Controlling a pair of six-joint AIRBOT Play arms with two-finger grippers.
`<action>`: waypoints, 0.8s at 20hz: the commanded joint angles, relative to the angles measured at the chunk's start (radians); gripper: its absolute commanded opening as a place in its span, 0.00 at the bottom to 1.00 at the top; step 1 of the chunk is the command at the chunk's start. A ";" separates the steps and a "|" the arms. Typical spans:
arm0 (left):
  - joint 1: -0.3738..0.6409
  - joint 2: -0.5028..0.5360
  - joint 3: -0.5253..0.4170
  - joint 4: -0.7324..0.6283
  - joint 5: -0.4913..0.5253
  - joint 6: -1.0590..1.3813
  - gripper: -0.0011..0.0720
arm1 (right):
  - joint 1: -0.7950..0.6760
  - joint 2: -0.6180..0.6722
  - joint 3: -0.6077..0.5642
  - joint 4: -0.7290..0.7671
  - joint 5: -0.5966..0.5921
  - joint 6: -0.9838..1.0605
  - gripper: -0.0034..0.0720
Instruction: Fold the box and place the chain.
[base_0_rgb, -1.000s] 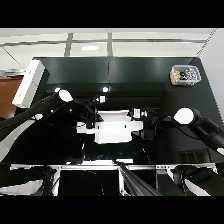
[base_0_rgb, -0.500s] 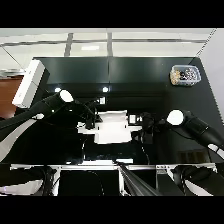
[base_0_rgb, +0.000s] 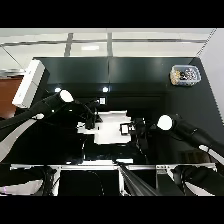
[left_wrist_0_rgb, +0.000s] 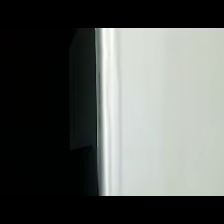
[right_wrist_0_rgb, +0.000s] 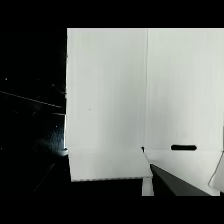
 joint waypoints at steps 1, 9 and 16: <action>0.000 -0.001 0.000 0.003 -0.001 0.000 0.05 | 0.053 -0.008 -0.005 0.011 -0.117 -0.002 0.94; 0.000 -0.001 0.000 0.003 -0.001 0.000 0.05 | 0.055 0.003 -0.002 0.048 -0.163 0.010 0.94; 0.000 -0.001 0.000 0.003 -0.001 0.000 0.05 | -0.001 0.064 -0.001 0.049 -0.160 0.027 0.94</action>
